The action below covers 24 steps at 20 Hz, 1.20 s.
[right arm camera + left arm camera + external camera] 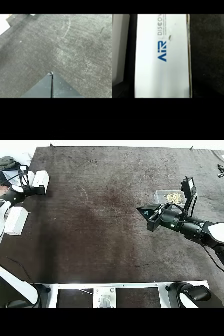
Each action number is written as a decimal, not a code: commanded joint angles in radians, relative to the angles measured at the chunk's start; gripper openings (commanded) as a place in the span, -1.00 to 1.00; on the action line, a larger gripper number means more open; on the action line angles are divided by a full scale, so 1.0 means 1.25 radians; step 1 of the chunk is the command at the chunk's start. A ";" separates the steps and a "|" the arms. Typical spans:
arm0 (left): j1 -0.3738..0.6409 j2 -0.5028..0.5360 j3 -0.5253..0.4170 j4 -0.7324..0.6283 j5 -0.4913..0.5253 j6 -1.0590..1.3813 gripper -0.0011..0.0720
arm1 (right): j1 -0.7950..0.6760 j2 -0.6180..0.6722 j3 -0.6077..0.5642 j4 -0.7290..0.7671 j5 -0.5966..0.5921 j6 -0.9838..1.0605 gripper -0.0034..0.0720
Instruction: Fold the box and place the chain.
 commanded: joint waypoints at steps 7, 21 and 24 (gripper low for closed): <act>0.000 0.229 0.000 0.007 -0.132 -0.054 0.99 | 0.000 0.115 0.000 -0.001 -0.009 0.000 -0.95; -0.002 1.002 -0.622 -0.770 -0.144 0.864 -0.96 | 0.000 0.435 -0.021 -0.749 -0.154 0.517 -0.96; -0.002 1.202 -0.815 -0.785 -0.103 0.869 -0.96 | 0.000 0.515 -0.115 -0.785 -0.179 0.561 -0.96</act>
